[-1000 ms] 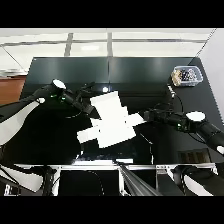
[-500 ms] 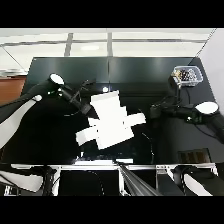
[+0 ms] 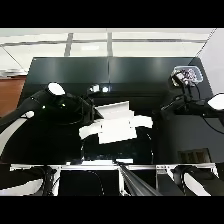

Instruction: Fold the box and place the chain.

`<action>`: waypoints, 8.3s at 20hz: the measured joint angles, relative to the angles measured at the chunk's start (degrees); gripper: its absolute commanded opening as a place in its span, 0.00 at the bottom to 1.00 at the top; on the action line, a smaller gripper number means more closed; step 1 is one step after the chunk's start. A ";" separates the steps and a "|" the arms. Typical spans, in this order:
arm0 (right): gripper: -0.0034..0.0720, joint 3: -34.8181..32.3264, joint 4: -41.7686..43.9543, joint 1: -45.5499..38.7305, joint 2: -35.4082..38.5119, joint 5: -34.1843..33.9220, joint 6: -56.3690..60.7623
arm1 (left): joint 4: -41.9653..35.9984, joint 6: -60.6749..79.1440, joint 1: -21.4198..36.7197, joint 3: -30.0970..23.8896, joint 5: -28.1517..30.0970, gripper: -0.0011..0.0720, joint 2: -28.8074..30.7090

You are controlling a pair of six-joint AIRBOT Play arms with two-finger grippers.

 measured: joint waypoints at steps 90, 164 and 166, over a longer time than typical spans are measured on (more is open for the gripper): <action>0.97 -0.55 17.59 21.44 -24.02 -14.25 -58.53 | 7.32 6.86 -5.18 1.20 12.94 0.06 -4.63; 0.62 -0.52 15.74 22.23 -24.13 -15.08 -57.53 | 2.34 -15.19 6.71 -9.27 0.35 0.99 19.43; 0.62 -0.52 15.74 22.23 -24.13 -15.08 -57.53 | 3.43 -13.38 6.58 -11.47 2.60 0.99 19.34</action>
